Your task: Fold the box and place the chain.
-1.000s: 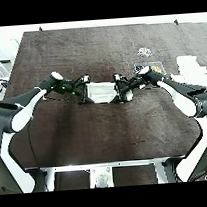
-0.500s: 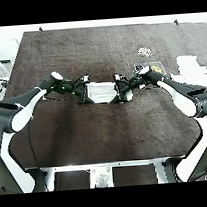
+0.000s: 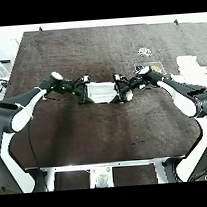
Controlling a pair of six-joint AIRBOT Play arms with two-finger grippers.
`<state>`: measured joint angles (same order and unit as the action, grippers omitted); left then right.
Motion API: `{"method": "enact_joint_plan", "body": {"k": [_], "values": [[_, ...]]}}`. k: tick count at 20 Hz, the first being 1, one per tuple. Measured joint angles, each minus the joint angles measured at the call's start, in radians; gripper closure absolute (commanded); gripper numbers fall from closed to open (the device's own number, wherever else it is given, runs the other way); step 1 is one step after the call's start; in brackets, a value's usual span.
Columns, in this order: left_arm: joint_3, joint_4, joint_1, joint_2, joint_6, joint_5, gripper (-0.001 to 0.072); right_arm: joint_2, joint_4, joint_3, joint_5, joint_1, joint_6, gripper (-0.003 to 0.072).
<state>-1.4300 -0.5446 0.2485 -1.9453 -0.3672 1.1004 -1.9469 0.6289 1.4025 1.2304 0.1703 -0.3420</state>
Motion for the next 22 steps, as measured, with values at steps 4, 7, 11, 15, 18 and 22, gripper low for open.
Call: {"method": "enact_joint_plan", "body": {"k": [4,7,11,15,18,22], "values": [[0.0,0.0,0.0,0.0,0.0,0.0,0.0259,0.0,0.0,0.0,0.0,0.0,0.0,0.0114],[0.0,0.0,0.0,0.0,0.0,0.0,0.0259,0.0,0.0,0.001,0.0,0.0,-0.001,-0.0034],[0.0,0.003,0.0,0.0,-0.001,-0.004,0.0259,0.013,0.006,0.005,0.021,-0.015,0.012,-0.0034],[-0.001,0.003,0.0,0.0,0.0,-0.003,0.0259,0.053,0.029,0.006,0.034,-0.055,0.064,-0.0034],[0.0,0.0,-0.001,0.0,0.0,0.001,0.0259,0.094,0.061,0.006,0.041,-0.1,0.108,-0.0034],[0.0,0.0,-0.001,0.0,0.0,0.001,0.0259,0.16,0.081,0.006,0.096,-0.164,0.159,0.0024]]}}
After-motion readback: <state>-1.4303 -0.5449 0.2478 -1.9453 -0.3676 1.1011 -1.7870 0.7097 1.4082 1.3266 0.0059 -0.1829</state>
